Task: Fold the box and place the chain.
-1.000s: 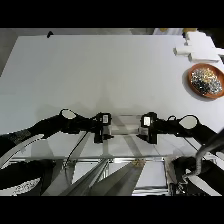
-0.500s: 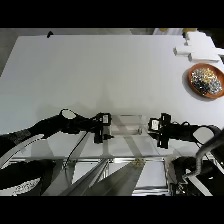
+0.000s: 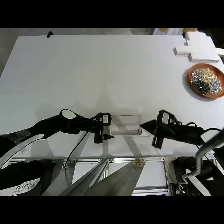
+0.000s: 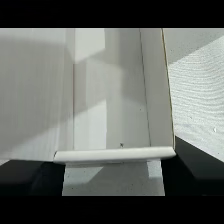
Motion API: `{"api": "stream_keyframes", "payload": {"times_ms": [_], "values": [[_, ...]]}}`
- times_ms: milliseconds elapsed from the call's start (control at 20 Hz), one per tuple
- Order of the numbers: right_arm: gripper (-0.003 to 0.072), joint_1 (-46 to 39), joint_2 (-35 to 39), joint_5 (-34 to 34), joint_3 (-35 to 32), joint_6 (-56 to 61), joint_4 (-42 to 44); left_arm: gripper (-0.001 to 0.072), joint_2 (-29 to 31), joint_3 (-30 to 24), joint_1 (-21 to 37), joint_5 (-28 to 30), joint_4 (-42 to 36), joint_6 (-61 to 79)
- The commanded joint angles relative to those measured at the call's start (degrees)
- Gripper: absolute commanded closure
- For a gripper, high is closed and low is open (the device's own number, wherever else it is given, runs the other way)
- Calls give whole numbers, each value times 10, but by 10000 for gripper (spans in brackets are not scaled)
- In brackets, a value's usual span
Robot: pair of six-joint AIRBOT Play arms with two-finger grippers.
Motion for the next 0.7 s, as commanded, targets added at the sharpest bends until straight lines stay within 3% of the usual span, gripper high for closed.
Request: {"api": "stream_keyframes", "payload": {"times_ms": [0,250,450,650], "values": [[667,1,-86,-140,0,-30,151,436,0,0,0,0,0,0],[667,0,-251,-179,0,-5,171,436,0,0,0,0,0,0],[667,0,-258,-162,0,8,161,436,0,0,0,0,0,0],[667,0,-243,-94,24,43,104,436,0,0,0,0,0,0]]}}
